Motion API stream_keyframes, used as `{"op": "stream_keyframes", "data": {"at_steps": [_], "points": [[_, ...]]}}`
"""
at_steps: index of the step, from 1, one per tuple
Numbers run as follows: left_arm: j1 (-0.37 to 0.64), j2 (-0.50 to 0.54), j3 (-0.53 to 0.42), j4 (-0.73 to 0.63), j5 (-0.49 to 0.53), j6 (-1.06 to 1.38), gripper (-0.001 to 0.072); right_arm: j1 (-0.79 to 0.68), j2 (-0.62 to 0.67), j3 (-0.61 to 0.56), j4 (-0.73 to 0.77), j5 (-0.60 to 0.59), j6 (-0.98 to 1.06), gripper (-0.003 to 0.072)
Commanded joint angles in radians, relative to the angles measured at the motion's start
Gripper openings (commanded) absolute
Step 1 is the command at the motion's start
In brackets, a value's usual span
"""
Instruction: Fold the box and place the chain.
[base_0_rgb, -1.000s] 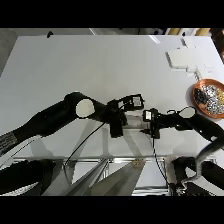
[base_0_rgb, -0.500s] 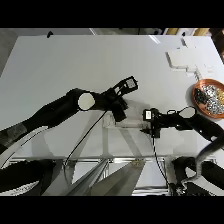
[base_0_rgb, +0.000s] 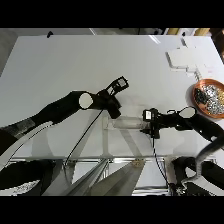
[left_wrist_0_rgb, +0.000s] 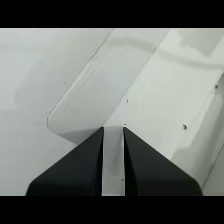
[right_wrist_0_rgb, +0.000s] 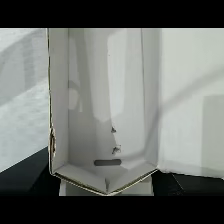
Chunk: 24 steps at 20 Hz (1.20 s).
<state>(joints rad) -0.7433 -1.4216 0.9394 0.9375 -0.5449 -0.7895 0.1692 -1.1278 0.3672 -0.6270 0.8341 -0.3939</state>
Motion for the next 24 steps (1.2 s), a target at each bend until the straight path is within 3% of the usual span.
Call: {"op": "stream_keyframes", "data": {"at_steps": [1, 4, 7, 9, 12, 14, 18, 24], "points": [[-0.003, -0.059, -0.007, -0.032, 0.021, 0.003, 0.0131, 0.000, 0.000, 0.000, -0.001, 0.000, 0.000, 0.0403], [-0.006, -0.059, -0.007, -0.031, 0.009, 0.004, 0.0133, 0.000, 0.000, 0.000, -0.001, 0.000, 0.000, 0.0404], [0.006, 0.005, -0.007, 0.010, -0.037, 0.003, 0.0139, 0.000, 0.000, 0.000, -0.001, 0.000, 0.000, 0.0403], [0.020, 0.073, -0.007, 0.067, -0.115, 0.003, 0.0141, 0.000, 0.000, 0.000, -0.001, 0.000, 0.000, 0.0403], [0.034, 0.150, -0.013, 0.180, -0.313, 0.004, 0.0140, 0.000, 0.000, 0.000, -0.001, 0.000, 0.000, 0.0403], [0.034, 0.161, -0.037, 0.231, -0.370, 0.011, 0.0141, 0.000, 0.000, 0.000, -0.001, 0.000, 0.000, 0.0404], [0.034, 0.159, -0.126, 0.170, -0.279, 0.167, 0.0144, 0.000, 0.000, 0.000, -0.001, 0.000, 0.000, 0.0403], [0.034, 0.187, -0.135, 0.171, -0.270, 0.188, 0.0155, 0.000, 0.000, 0.000, -0.001, 0.000, 0.000, 0.0404]]}}
